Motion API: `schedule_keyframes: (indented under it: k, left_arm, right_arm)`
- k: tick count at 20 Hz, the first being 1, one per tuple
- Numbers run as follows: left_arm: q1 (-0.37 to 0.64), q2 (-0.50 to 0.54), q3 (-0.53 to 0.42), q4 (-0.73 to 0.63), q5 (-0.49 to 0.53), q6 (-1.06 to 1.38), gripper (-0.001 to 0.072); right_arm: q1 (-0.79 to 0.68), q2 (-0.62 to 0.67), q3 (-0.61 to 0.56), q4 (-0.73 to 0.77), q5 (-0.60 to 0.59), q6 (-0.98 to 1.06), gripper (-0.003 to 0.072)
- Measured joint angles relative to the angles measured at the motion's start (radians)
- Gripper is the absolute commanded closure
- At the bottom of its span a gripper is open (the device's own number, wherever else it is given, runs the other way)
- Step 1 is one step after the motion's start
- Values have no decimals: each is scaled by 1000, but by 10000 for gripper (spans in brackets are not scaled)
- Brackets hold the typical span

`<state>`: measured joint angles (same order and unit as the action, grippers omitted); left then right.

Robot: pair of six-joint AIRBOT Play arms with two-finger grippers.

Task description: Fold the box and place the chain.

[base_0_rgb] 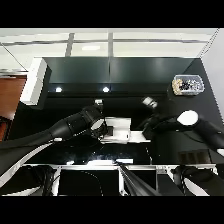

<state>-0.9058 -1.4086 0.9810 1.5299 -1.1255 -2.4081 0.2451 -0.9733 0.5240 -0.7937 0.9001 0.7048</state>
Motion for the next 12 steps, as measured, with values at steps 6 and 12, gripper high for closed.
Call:
schedule_keyframes:
  k: [6, 12]
  left_arm:
    - [0, 0, 0, 2, -1, 0, 684]
    - [0, 0, 0, 2, 7, -1, 684]
  right_arm:
    - [-365, 47, -69, -122, 151, 516, 676]
    - [-273, -124, -145, 130, 199, 470, 675]
